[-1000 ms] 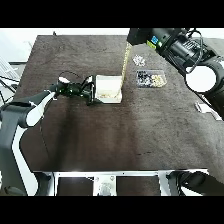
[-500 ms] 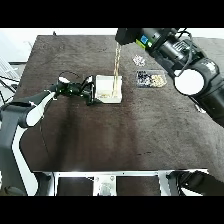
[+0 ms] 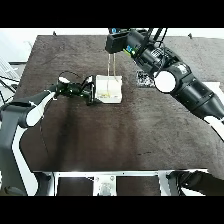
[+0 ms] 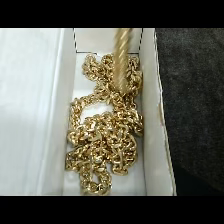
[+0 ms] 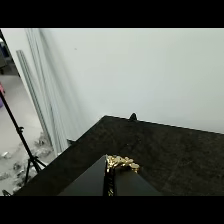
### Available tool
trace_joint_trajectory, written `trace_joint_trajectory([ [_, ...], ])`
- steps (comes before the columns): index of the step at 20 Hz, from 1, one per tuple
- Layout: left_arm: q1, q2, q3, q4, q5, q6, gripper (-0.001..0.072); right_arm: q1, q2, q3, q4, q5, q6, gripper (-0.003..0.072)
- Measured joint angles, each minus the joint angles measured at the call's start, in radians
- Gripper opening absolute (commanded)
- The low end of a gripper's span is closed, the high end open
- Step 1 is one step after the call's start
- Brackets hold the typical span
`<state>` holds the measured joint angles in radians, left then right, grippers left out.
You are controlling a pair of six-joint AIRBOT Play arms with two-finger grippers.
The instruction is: Fold the box and place the chain.
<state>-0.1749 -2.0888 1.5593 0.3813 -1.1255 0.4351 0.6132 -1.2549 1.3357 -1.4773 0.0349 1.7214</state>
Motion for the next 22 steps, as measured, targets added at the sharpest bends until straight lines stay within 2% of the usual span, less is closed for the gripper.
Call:
trace_joint_trajectory([
  [7,0.000,0.000,0.000,0.000,0.000,0.000,0.0357,0.000,-0.018,0.028,0.002,-0.046,0.004,0.0005],
  [14,0.000,0.000,0.000,0.000,0.000,0.000,0.0357,0.000,-0.050,0.015,0.003,-0.037,0.006,0.0006],
  [22,0.000,0.000,0.000,0.000,0.000,0.000,0.0357,0.000,-0.206,-0.221,0.003,-0.004,0.108,0.0006],
])
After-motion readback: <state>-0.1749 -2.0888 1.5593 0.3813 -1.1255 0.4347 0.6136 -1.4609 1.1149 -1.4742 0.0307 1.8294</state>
